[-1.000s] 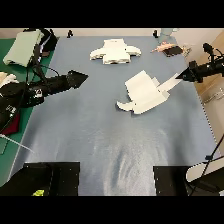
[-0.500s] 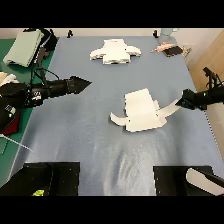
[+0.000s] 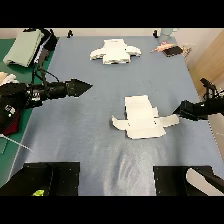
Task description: Fold the box.
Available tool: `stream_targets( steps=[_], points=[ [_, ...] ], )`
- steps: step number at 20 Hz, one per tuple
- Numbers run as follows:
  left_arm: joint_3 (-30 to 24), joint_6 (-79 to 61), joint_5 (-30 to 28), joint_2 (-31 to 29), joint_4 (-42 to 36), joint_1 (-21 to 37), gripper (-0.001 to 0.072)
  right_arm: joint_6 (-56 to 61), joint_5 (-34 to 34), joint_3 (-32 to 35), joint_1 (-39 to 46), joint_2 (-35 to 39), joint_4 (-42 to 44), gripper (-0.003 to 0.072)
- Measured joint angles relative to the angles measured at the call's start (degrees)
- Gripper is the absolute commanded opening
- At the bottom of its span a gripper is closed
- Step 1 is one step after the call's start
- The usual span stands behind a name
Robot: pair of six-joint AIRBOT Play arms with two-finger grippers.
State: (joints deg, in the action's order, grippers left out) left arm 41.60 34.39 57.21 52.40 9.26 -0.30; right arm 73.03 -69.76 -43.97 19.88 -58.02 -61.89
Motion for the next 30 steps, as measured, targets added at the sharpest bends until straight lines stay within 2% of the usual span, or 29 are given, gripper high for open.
stream_targets(
  steps=[5,11,16,19,21,24,26,27,28,30],
  points=[
    [0.00,0.00,0.39,0.00,0.00,0.00,0.0658,-0.15,-0.87,-6.01,0.00,-6.54,-5.95,0.0421],
    [0.00,0.13,0.87,0.00,0.00,0.00,0.0658,-3.50,-7.21,-12.22,0.00,-18.14,-8.04,0.0421],
    [0.00,0.15,1.68,0.00,0.00,0.00,0.0658,-7.21,-10.23,-13.27,0.00,-23.67,-6.69,0.0420],
    [0.00,0.15,1.77,0.00,0.00,0.00,0.0658,-9.53,-11.76,-13.44,0.00,-25.11,-2.89,0.0402],
    [0.00,0.15,1.88,0.00,0.00,0.00,0.0658,-10.80,-13.53,-13.51,0.00,-25.55,0.11,0.0297],
    [0.00,0.15,1.90,0.00,0.00,0.00,0.0657,-11.87,-17.09,-13.53,0.00,-25.83,4.52,0.0280],
    [0.00,0.15,1.92,0.00,0.00,0.00,0.0657,-12.15,-19.02,-13.53,-0.17,-25.90,7.10,0.0145],
    [0.00,0.15,1.95,0.00,0.02,0.00,0.0657,-12.22,-19.89,-13.51,-0.48,-25.92,7.98,0.0118],
    [0.00,0.15,1.97,0.00,0.00,0.00,0.0657,-12.35,-20.50,-13.42,-1.01,-25.94,8.72,0.0003],
    [0.00,0.15,2.01,0.00,0.02,0.00,0.0656,-12.41,-20.94,-12.70,-2.60,-25.92,9.88,0.0002]
  ],
)
